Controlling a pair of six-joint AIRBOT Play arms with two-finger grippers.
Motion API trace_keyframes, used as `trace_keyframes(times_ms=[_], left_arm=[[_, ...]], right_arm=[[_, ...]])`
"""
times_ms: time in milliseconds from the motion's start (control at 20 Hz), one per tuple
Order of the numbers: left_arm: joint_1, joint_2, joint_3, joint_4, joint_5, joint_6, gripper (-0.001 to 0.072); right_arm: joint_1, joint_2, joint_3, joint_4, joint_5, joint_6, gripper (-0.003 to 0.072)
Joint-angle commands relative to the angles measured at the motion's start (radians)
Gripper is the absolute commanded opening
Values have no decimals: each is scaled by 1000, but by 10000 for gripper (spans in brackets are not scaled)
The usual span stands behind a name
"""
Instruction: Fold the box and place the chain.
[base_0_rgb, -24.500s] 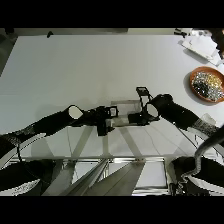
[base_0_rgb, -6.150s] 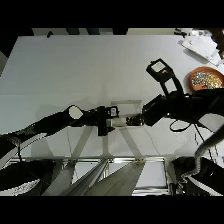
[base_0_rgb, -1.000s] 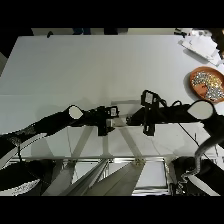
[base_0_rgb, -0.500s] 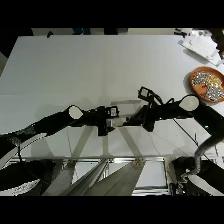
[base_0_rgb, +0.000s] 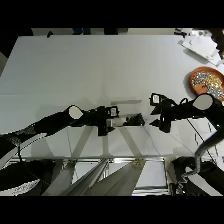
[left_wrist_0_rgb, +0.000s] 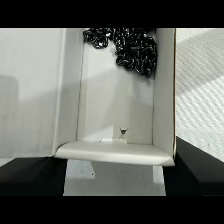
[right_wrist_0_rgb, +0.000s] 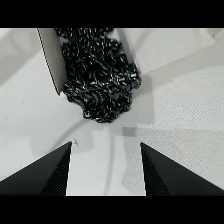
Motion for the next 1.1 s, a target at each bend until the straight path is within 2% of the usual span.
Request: trace_keyframes(times_ms=[0,150,350,500,550,650,1000,1050], left_arm=[[0,0,0,0,0,0,354],[0,0,0,0,0,0,354],[0,0,0,0,0,0,354],[0,0,0,0,0,0,354],[0,0,0,0,0,0,354],[0,0,0,0,0,0,354],[0,0,0,0,0,0,354],[0,0,0,0,0,0,354]], right_arm=[[45,-72,-4,-54,-48,-46,487],[116,-143,-4,-42,-113,-43,484],[146,-192,-4,6,-127,-42,479],[168,-202,-4,21,-174,-34,441],[171,-204,-4,20,-197,-21,407],[171,-206,-4,9,-234,29,408],[171,-253,-4,14,-227,42,393],[171,-257,-4,14,-213,42,308]])
